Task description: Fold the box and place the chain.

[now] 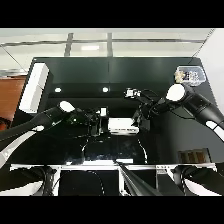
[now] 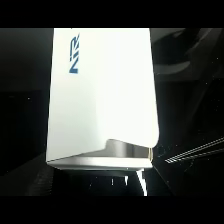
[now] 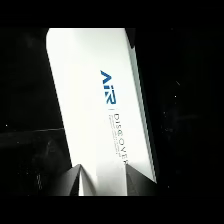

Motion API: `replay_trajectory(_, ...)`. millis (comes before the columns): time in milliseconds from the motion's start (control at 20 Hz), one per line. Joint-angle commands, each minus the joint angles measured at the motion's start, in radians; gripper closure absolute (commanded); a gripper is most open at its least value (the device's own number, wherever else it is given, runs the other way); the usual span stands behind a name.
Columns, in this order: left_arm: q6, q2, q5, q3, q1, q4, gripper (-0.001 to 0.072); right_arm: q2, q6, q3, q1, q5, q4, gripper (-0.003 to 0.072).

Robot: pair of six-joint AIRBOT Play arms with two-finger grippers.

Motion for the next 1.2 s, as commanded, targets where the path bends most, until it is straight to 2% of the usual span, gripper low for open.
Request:
replay_trajectory(0,0.000,0.000,0.001,0.001,0.001,0.000,0.0312,0.010,0.000,0.000,0.004,0.009,0.002,0.0381)
replay_trajectory(100,0.000,0.000,0.001,0.001,0.001,0.000,0.0312,0.010,0.002,0.000,0.010,0.008,0.001,0.0382)
replay_trajectory(200,0.000,0.000,0.001,0.001,0.001,0.000,0.0313,0.010,0.003,-0.003,0.010,0.015,0.001,0.0555)
replay_trajectory(1150,0.000,0.000,0.001,0.001,0.001,0.000,0.0312,0.010,0.002,-0.010,0.032,0.024,-0.063,0.0532)
